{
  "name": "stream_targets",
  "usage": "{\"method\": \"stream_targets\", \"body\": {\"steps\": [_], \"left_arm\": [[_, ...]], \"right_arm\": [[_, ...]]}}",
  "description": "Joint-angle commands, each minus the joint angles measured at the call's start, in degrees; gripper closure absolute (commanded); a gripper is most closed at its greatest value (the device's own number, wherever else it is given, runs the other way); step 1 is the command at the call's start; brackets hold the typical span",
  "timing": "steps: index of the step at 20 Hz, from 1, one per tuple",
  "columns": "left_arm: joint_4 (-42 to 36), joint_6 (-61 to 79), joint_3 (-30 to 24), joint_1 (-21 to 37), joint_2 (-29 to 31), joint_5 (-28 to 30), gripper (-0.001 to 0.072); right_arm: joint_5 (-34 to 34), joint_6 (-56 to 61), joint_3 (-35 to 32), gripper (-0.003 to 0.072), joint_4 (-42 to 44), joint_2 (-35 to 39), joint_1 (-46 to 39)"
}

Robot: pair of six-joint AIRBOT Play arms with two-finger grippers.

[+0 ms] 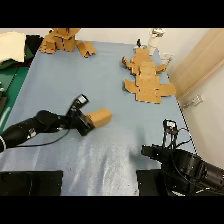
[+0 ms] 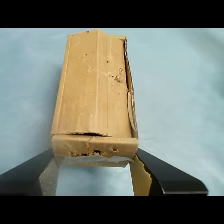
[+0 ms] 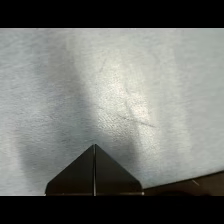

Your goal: Fold the box.

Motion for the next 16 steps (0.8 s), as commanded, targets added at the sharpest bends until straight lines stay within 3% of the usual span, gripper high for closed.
{"method": "stream_targets", "body": {"steps": [1, 4, 8, 9, 11, 16], "left_arm": [[4.4, -4.7, 0.9, 9.9, 0.3, 0.5, 0.0103], [5.3, -4.7, 1.2, 15.2, -1.1, -1.7, 0.0103], [11.5, -4.7, 1.2, 15.1, -4.1, -10.9, 0.0083], [12.0, -4.7, 1.2, 14.8, -4.3, -10.7, 0.0082], [11.9, -4.7, 1.3, 14.7, -4.3, -8.4, -0.0011], [11.9, -4.2, 1.5, 14.1, -4.3, -5.7, -0.0011]], "right_arm": [[0.7, 0.0, 0.9, 0.0683, -1.7, 0.0, 0.0], [1.7, 0.0, 0.9, 0.0684, -1.9, -0.7, 0.0], [3.4, -0.2, 0.9, 0.0683, -1.9, -3.0, 0.0], [4.5, -0.2, 0.9, 0.0684, -1.9, -3.4, 0.0], [6.1, -0.2, 0.9, 0.0684, -1.9, -3.8, 0.0], [6.3, -0.2, 0.9, 0.0683, -2.1, -3.9, 0.0]]}}
